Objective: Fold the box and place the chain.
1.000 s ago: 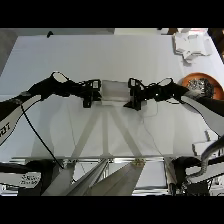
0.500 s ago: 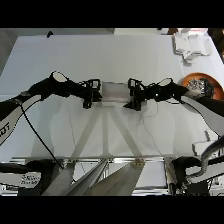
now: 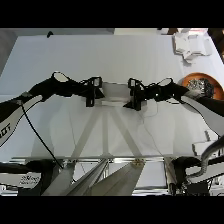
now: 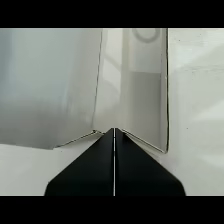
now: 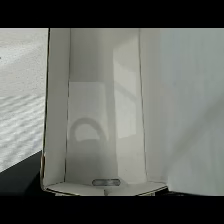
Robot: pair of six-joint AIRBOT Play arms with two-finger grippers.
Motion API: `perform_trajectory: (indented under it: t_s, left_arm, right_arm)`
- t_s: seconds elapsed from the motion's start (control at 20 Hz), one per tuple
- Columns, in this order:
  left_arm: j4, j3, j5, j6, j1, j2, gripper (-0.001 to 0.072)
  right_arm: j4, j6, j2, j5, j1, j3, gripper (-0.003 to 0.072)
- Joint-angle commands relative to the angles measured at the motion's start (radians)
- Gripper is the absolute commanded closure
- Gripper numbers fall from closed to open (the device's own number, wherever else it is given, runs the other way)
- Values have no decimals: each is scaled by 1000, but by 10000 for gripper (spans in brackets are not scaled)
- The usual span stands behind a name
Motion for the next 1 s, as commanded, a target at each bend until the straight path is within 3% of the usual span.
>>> perform_trajectory:
  t_s: [0.0,0.1,0.15,0.4,0.5,0.65,0.7,0.8,0.95]
  left_arm:
    - [-4,0,0,0,-6,-1,692]
    - [-5,0,5,-1,-6,-1,489]
    - [-5,0,11,-1,-6,-1,429]
    - [-5,0,23,-1,-6,-1,392]
    - [-5,0,24,-3,-6,-1,182]
    - [-5,0,23,-6,-6,0,181]
    - [-5,0,22,-6,-6,1,230]
    - [-2,0,9,-12,-5,8,421]
    - [-2,0,-16,-15,16,55,442]
  right_arm:
    - [0,1,0,0,1,0,167]
    - [0,1,0,0,1,0,167]
    - [0,1,0,0,1,0,167]
    - [0,1,0,0,1,0,167]
    - [0,1,0,0,1,0,167]
    - [0,1,0,0,1,0,167]
    - [0,1,0,0,1,0,167]
    - [0,1,0,0,1,0,167]
    - [0,1,0,0,1,0,167]
